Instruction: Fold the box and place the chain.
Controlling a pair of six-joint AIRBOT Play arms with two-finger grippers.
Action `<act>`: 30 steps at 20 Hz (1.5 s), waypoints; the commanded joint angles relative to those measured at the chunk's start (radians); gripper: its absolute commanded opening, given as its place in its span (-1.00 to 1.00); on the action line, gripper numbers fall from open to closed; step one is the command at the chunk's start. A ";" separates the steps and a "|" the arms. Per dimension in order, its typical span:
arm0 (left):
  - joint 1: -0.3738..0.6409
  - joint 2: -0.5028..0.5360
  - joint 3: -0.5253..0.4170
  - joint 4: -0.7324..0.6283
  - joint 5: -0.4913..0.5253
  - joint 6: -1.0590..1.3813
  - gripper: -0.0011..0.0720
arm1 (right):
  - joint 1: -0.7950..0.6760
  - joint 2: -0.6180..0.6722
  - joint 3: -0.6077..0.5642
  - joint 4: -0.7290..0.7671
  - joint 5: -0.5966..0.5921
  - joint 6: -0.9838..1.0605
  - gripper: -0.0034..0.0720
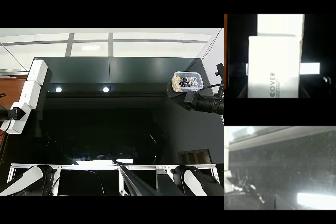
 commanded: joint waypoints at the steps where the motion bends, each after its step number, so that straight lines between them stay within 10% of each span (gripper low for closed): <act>1: -0.047 -0.033 0.000 -0.021 0.082 0.050 -0.36 | 0.000 0.000 0.000 0.000 -0.001 0.019 -0.87; 4: -0.070 -0.046 0.000 -0.032 0.111 0.049 -0.33 | 0.000 0.001 0.000 0.000 0.000 0.030 -0.88; 7: -0.073 -0.048 0.009 -0.043 0.111 0.040 0.98 | 0.000 0.000 0.000 0.000 0.002 0.034 -0.88; 13: -0.086 -0.019 0.204 -0.209 -0.079 -0.091 0.97 | 0.000 0.001 0.000 -0.012 -0.001 0.033 -0.87; 15: -0.114 -0.001 0.289 -0.279 -0.149 -0.117 0.50 | 0.000 0.001 0.000 -0.023 0.000 0.032 -0.88; 17: -0.154 0.024 0.355 -0.308 -0.200 -0.174 -0.90 | 0.000 0.001 0.000 -0.026 0.000 0.025 -0.88; 24: -0.467 0.240 0.230 -0.343 -0.134 -0.244 -0.90 | 0.101 0.001 0.043 -0.016 0.033 -0.076 -0.88; 30: -0.676 0.541 -0.189 -0.295 0.249 -0.296 -0.89 | 0.483 -0.001 0.042 -0.802 -0.443 0.288 -0.88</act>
